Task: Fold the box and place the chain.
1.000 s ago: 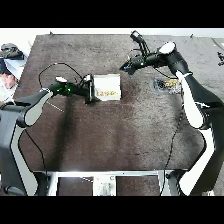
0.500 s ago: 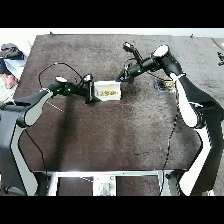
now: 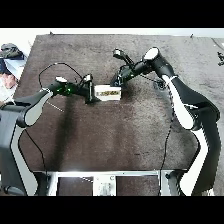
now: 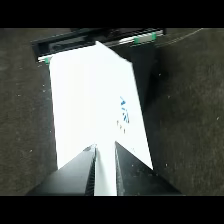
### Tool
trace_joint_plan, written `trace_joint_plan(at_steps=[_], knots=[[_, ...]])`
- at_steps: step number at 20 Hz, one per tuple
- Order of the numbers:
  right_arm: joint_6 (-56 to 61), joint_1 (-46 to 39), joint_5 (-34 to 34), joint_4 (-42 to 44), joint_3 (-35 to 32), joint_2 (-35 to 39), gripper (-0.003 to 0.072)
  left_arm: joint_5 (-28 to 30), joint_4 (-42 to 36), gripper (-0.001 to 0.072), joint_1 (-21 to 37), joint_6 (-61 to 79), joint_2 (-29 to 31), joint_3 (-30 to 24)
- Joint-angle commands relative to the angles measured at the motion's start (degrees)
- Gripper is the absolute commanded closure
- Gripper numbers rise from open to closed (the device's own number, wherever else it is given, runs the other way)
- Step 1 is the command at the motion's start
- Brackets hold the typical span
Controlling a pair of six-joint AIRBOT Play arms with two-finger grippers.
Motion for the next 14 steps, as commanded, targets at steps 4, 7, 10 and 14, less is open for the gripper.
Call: trace_joint_plan(at_steps=[4, 7, 10, 14], knots=[[-2.45, 1.2, -0.39, -0.48, -1.66, -0.07, 0.0504, 0.0, 0.0, 0.0403, 0.02, 0.02, -0.02, 0.02], [-3.96, 1.27, -0.2, -0.48, -4.39, -0.24, 0.0503, 0.0, 0.0, 0.0402, 0.02, 0.02, -0.02, 0.02], [-5.33, 1.27, -1.11, -0.46, -5.22, -0.26, 0.0388, 0.0, 0.0, 0.0402, 0.02, 0.02, -0.02, 0.02], [-6.38, 1.31, -2.84, 0.26, -5.2, -0.2, 0.0388, 0.0, 0.0, 0.0402, 0.02, 0.02, -0.02, 0.02]])
